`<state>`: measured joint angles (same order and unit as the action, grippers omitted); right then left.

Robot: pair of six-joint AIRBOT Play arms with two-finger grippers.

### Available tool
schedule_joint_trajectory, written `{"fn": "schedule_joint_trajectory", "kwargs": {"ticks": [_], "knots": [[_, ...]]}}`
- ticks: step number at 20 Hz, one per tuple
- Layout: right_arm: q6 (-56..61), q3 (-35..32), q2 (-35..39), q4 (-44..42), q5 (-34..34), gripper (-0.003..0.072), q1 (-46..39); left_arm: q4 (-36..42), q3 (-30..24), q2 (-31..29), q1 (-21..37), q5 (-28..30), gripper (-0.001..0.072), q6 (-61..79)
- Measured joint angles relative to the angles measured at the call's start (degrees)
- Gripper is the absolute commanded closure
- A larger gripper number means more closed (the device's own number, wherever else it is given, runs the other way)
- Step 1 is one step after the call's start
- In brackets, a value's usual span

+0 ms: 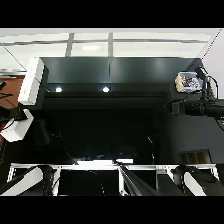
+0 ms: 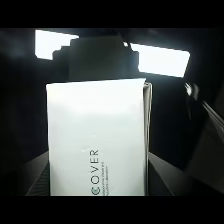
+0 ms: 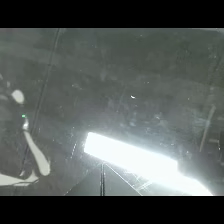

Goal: Fold the box and place the chain.

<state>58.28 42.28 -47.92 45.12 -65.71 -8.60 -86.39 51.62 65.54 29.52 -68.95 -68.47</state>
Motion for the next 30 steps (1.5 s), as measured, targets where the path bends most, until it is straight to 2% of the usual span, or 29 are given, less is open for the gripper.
{"fn": "schedule_joint_trajectory", "kwargs": {"ticks": [7, 8, 9, 10, 15, 20, 21, 23, 27, 30], "knots": [[0.0, 0.0, 0.0, 0.0, 2.9, 0.0671, 0.0, 7.4, -0.1, 3.8, 3.1, 11.3, 0.0467, 11.5], [0.0, 0.0, 0.0, 0.0, 3.1, 0.0671, 0.0, 8.3, -0.1, 4.8, 3.2, 12.6, 0.0401, 12.3], [0.0, 0.0, 0.0, 0.0, 3.3, 0.0671, 0.0, 9.1, -0.1, 5.7, 3.2, 13.7, 0.0080, 12.9], [0.1, 0.0, 0.0, 0.0, 3.5, 0.0671, 0.0, 10.0, -0.1, 6.7, 3.3, 14.8, -0.0004, 13.3], [0.7, 0.0, 0.0, 0.0, 3.7, 0.0671, 0.0, 9.7, 2.8, 8.5, 2.6, 16.0, -0.0004, 13.9], [1.0, 0.2, 0.0, -0.1, 3.1, 0.0671, 0.0, 9.5, 12.0, 5.0, -1.0, 11.1, 0.0000, 10.1], [1.0, 0.6, 0.0, 0.0, 2.8, 0.0671, 0.0, 9.4, 13.8, 3.8, -2.4, 10.2, 0.0090, 9.2], [0.7, 2.2, 0.0, 0.0, 1.1, 0.0672, 0.0, 9.5, 16.4, 1.1, -5.7, 9.1, 0.0689, 7.0], [0.1, 4.8, 1.0, 0.5, -1.1, 0.0674, 0.0, 13.2, 17.2, -4.4, -14.9, 5.7, 0.0682, 2.2], [-1.1, 3.6, 3.3, 2.1, 2.4, 0.0675, 0.2, 15.1, 11.3, -10.2, -25.6, 7.9, 0.0682, -2.2]]}}
